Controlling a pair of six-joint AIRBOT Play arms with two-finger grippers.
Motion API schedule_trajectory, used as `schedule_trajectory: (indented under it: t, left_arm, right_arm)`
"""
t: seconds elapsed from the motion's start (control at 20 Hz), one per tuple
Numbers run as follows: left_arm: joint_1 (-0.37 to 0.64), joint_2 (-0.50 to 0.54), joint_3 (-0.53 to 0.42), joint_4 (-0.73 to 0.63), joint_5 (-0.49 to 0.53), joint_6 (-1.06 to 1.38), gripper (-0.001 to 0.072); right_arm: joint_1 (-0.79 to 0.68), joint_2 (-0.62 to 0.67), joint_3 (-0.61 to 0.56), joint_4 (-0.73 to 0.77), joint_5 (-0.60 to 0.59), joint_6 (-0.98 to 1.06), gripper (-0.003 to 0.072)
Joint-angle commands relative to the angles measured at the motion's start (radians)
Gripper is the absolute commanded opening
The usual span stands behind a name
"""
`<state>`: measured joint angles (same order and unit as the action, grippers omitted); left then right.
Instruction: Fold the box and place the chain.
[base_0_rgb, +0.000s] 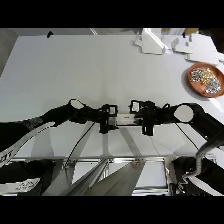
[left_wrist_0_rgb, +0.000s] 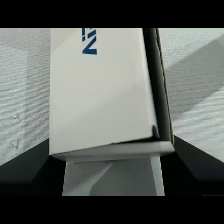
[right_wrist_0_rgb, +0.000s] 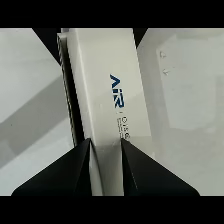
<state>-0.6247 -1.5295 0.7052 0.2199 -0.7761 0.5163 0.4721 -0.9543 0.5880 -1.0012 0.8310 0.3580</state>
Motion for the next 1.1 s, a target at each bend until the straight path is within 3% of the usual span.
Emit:
schedule_trajectory:
  t: [0.0, 0.15, 0.2, 0.35, 0.65, 0.7, 0.8, 0.85, 1.05]
  left_arm:
    - [0.0, 0.001, 0.0, 0.005, -0.006, 0.003, 0.0135]
    - [0.0, 0.001, 0.0, 0.005, -0.006, 0.003, 0.0135]
    - [0.0, 0.001, 0.0, 0.005, -0.006, 0.003, 0.0135]
    - [0.0, 0.001, 0.0, 0.005, -0.006, 0.003, 0.0135]
    - [0.0, 0.001, 0.0, 0.005, -0.006, 0.003, 0.0135]
    - [0.0, 0.001, 0.0, 0.005, -0.006, 0.003, 0.0135]
    - [0.0, 0.001, 0.0, 0.005, -0.006, 0.003, 0.0135]
    - [0.0, 0.001, 0.0, 0.005, -0.006, 0.003, 0.0135]
    - [0.0, 0.001, 0.0, 0.005, -0.006, 0.003, 0.0135]
  right_arm:
    - [0.001, 0.001, -0.014, 0.003, -0.002, 0.0, 0.0183]
    - [0.001, 0.001, -0.037, 0.003, 0.042, -0.006, 0.0191]
    - [0.001, 0.001, -0.037, 0.003, 0.057, -0.023, 0.0229]
    - [0.001, 0.003, -0.037, 0.026, 0.063, -0.026, 0.0436]
    - [0.0, 0.074, -0.031, 0.079, 0.064, -0.027, 0.0432]
    - [-0.005, 0.085, -0.031, 0.101, 0.064, -0.026, 0.0385]
    - [-0.026, 0.086, -0.031, 0.143, 0.073, -0.026, 0.0123]
    - [-0.032, 0.082, -0.031, 0.146, 0.075, -0.026, 0.0037]
    - [-0.031, 0.028, -0.031, 0.142, 0.105, -0.025, 0.0016]
